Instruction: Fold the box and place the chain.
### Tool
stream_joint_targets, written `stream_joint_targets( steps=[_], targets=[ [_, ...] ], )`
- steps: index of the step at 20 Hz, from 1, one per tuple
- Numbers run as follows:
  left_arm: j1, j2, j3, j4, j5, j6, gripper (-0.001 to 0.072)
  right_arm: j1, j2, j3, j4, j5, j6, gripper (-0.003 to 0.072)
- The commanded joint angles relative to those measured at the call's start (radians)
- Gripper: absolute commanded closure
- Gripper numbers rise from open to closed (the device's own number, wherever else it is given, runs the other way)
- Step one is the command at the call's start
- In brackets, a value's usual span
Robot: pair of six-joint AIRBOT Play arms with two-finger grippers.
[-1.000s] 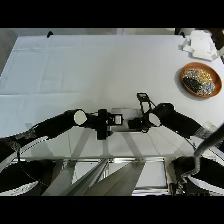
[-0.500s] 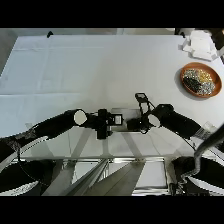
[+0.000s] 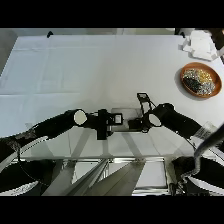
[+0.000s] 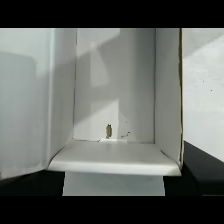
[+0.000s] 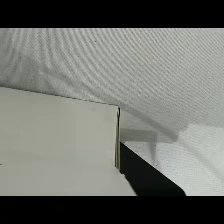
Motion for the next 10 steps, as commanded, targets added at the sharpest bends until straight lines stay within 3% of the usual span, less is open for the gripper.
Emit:
stream_joint_targets(
  steps=[1,2,3,10],
  targets=[
    [0.0,0.0,0.0,-0.004,-0.003,-0.005,0.0362,0.0,0.066,0.003,0.002,-0.006,-0.018,0.0372],
    [0.0,0.0,0.0,-0.004,-0.003,-0.005,0.0362,0.0,0.096,0.003,0.002,-0.014,-0.035,0.0249],
    [0.0,0.0,0.0,-0.004,-0.003,-0.005,0.0362,0.0,0.124,0.003,0.003,-0.016,-0.047,0.0224],
    [0.0,0.0,0.0,-0.004,-0.003,-0.005,0.0362,-0.002,0.376,0.004,-0.06,0.063,-0.065,0.0224]
  ],
)
